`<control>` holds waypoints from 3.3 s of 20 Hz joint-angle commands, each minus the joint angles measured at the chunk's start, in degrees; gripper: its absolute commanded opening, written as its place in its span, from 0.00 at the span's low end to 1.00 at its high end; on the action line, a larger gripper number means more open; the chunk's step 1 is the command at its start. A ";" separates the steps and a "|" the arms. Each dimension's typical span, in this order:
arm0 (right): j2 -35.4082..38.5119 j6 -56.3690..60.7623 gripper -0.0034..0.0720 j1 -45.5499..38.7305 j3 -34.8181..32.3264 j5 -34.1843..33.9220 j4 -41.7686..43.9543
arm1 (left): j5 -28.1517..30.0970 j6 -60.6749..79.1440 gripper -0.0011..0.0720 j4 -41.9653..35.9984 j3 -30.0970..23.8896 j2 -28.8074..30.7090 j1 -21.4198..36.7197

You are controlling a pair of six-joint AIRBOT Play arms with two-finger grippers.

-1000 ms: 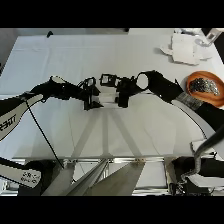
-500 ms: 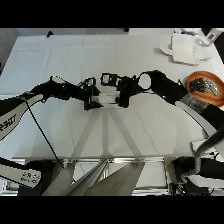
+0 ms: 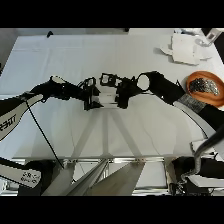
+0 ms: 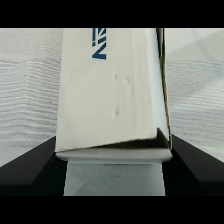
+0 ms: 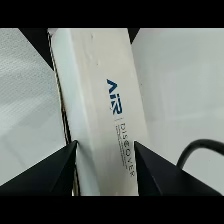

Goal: Fold the box and place the chain.

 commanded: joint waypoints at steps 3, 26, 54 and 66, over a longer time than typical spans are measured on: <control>-0.20 0.42 0.52 1.62 -0.02 2.82 -0.26 | 0.04 0.00 0.23 0.02 0.02 0.02 0.00; 6.75 11.74 0.76 2.03 0.02 1.46 -5.49 | 0.04 0.00 0.23 0.02 0.02 0.02 0.00; -3.76 13.68 0.59 10.47 0.70 -11.50 -13.44 | 0.04 0.00 0.23 0.02 0.02 0.02 0.00; 0.52 13.51 0.64 10.71 0.85 -10.93 -17.90 | 0.02 0.00 0.23 0.02 0.02 0.02 0.00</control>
